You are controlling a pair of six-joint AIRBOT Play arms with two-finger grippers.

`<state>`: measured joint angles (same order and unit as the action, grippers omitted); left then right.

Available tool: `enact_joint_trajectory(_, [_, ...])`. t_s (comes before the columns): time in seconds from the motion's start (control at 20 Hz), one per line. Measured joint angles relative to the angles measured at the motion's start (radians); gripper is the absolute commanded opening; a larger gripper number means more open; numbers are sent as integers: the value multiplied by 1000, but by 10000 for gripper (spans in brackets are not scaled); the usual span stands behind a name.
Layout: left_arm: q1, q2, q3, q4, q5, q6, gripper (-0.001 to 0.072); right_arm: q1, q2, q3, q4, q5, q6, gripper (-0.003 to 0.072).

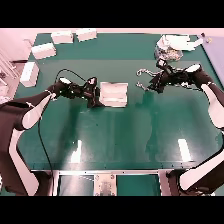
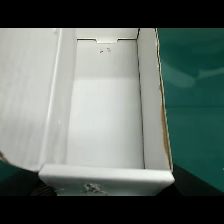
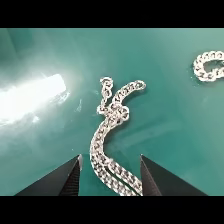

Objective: Fold the box and place the chain.

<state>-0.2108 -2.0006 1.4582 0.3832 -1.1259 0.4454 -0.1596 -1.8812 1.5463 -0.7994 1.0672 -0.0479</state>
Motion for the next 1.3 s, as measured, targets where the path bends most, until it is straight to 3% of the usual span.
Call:
enact_joint_trajectory(0.4, [0, 0, 0, 0, 0, 0, 352, 26, -38, 33, -40, 35, -50, 405])
enact_joint_trajectory(0.9, [0, 0, 0, 0, 0, 0, 353, 35, -80, 74, -130, 28, -39, 254])
enact_joint_trajectory(1.05, [0, 0, 0, 0, 0, 0, 353, 50, -99, 82, -180, 33, -10, 6])
enact_joint_trajectory(1.3, [0, 0, 0, -1, 0, 0, 353, 57, -108, 94, -230, 39, 55, 5])
